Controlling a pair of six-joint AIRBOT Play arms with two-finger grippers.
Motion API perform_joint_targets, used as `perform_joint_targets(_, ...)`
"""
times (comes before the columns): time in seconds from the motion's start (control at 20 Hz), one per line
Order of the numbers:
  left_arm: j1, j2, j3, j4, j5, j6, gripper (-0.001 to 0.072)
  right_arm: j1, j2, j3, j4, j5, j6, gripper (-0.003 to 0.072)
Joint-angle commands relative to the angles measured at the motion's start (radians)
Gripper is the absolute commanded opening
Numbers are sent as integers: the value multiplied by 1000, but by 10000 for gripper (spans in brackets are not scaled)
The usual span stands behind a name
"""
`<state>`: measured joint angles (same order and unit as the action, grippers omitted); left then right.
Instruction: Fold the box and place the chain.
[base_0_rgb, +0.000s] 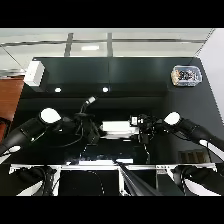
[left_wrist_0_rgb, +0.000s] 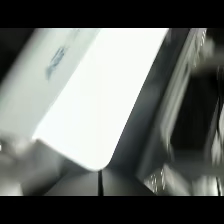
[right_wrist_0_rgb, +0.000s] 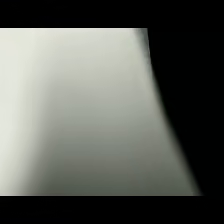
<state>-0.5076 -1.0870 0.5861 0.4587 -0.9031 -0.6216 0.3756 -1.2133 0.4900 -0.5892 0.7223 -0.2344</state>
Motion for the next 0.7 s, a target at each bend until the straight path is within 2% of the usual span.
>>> perform_joint_targets(0.0,0,-34,-8,-307,262,219,26,0,-1,0,1,-1,2,357)
perform_joint_targets(0.1,1,-60,-7,-328,382,253,26,0,-1,0,1,-1,2,357)
perform_joint_targets(0.15,2,-81,-7,-301,403,253,26,0,-1,0,1,-1,2,356)
perform_joint_targets(0.25,0,-121,-6,-216,401,252,25,0,-1,0,1,-1,2,357)
perform_joint_targets(0.4,0,-174,-6,-208,392,248,25,0,-1,0,1,-1,2,356)
perform_joint_targets(0.65,0,-231,-6,-207,266,248,25,0,-1,0,1,-1,2,356)
